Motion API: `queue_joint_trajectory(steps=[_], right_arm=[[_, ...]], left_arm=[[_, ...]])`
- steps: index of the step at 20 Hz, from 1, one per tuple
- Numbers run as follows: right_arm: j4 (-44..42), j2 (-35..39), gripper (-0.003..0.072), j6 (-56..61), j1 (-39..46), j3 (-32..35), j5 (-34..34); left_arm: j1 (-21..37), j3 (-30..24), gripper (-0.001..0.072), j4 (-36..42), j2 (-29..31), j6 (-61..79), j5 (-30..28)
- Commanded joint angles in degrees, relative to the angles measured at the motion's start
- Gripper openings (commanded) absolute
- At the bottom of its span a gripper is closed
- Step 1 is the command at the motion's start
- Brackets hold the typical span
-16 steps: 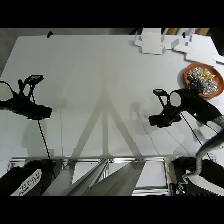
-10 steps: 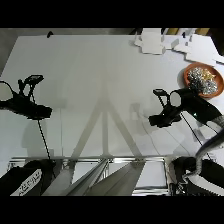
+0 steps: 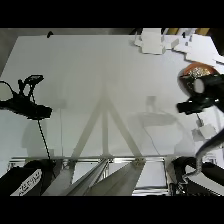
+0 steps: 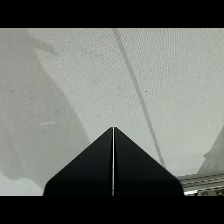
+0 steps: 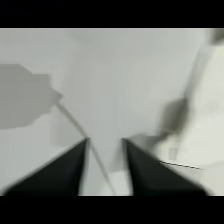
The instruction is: Fold the box and place the chain.
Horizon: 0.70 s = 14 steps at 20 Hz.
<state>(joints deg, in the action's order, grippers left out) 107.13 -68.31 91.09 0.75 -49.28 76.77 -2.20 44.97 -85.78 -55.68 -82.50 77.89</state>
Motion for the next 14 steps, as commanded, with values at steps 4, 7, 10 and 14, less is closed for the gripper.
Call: queue_joint_trajectory(steps=[4,7,10,14], right_arm=[[10.3,0.0,0.0485,-8.6,27.2,-1.0,-7.8],[12.5,0.0,0.0484,-10.6,35.6,-1.0,-14.1],[16.5,-0.2,0.0479,-10.6,39.1,-1.1,-19.6],[19.7,-0.5,0.0393,-10.6,39.6,-1.3,-26.3]], left_arm=[[0.0,0.0,0.0008,0.0,0.0,0.0,0.0],[0.0,0.0,0.0008,0.0,0.0,0.0,0.0],[0.0,0.0,0.0008,0.0,0.0,0.0,0.0],[0.0,0.0,0.0008,0.0,0.0,0.0,0.0]])
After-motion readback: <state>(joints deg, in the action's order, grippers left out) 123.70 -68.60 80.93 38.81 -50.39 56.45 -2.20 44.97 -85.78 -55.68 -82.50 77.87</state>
